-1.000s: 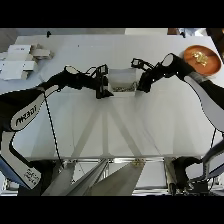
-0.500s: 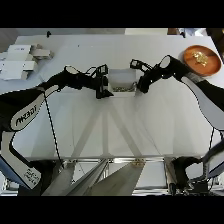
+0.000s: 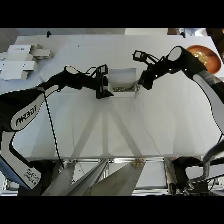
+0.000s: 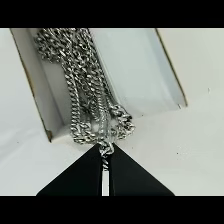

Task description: Fold the box and place the chain.

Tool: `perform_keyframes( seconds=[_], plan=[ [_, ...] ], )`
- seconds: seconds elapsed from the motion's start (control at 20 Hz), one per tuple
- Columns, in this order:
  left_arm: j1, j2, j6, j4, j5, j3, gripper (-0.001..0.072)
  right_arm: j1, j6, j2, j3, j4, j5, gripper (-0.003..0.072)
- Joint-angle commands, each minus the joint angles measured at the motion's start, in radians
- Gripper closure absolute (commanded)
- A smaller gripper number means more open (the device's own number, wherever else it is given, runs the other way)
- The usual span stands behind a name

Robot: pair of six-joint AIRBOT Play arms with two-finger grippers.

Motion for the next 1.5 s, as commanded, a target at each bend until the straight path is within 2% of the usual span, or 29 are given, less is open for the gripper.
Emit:
perform_keyframes(
  seconds=[0.0,0.2,0.4,0.65,0.75,0.85,0.9,0.95,1.15,1.25,1.45],
  plan=[
    [0.001,-0.001,0.0,0.0,0.0,0.001,0.0314,0.001,-0.008,0.042,0.001,0.116,0.016,0.0672],
    [0.001,-0.001,0.0,0.0,0.0,0.001,0.0314,0.016,-0.1,0.045,0.001,0.34,0.003,0.0673],
    [0.001,-0.001,0.0,0.0,0.0,0.001,0.0314,0.068,-0.143,0.045,0.001,0.421,-0.064,0.0674],
    [0.001,-0.001,0.0,0.0,0.0,0.001,0.0314,0.115,-0.125,0.037,0.001,0.357,-0.115,0.0672],
    [0.001,-0.001,0.0,0.0,0.0,0.001,0.0314,0.115,-0.051,0.029,0.001,0.291,-0.13,0.0661],
    [0.001,-0.001,0.0,0.0,0.0,0.001,0.0314,0.115,0.034,0.027,0.001,0.184,-0.152,0.0474],
    [0.001,-0.001,0.0,0.0,0.0,0.001,0.0314,0.115,0.057,0.027,0.001,0.146,-0.153,0.0405],
    [0.001,-0.001,0.0,0.0,0.0,0.001,0.0314,0.115,0.061,0.027,0.001,0.126,-0.15,0.039],
    [0.001,-0.001,0.0,0.0,0.0,0.001,0.0314,0.097,0.064,0.053,0.001,0.124,-0.132,0.039],
    [0.001,-0.001,0.0,0.0,0.0,0.001,0.0314,0.043,0.048,0.089,0.001,0.124,-0.11,0.0393],
    [0.001,-0.001,0.0,0.0,0.0,0.001,0.0314,-0.129,-0.181,0.105,-0.009,0.188,0.061,0.0386]
  ],
)
